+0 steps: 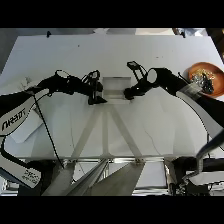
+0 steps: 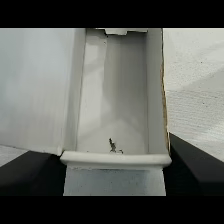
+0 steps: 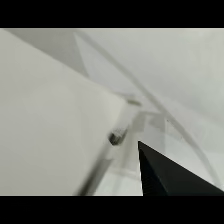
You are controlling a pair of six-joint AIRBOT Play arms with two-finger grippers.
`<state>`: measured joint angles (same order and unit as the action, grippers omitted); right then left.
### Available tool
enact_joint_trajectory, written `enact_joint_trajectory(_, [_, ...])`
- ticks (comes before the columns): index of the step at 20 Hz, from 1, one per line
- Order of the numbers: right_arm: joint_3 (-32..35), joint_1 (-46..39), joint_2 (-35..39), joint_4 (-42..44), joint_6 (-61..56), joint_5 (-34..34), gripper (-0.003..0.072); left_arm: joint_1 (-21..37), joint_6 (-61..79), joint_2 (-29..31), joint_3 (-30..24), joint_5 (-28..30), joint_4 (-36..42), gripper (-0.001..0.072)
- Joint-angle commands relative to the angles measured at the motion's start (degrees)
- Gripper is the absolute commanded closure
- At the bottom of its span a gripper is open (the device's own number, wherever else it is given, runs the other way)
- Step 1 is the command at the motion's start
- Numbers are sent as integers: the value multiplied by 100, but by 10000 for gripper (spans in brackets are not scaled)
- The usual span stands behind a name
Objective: Fold the box and place the chain.
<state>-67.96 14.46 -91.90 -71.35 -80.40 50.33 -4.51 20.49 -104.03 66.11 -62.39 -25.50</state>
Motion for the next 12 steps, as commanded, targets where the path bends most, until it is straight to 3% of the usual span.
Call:
enact_joint_trajectory(1, [-286, 240, -2, -511, -667, -39, 278, 2, 0, 0, -2, -2, -2, 328])
enact_joint_trajectory(3, [-409, 293, -2, -918, -1113, 50, 278, 2, 0, 0, -2, -2, -2, 328])
enact_joint_trajectory(12, [-479, 291, -63, -1279, -1307, 354, 279, 2, 0, 0, -2, -2, -2, 328])
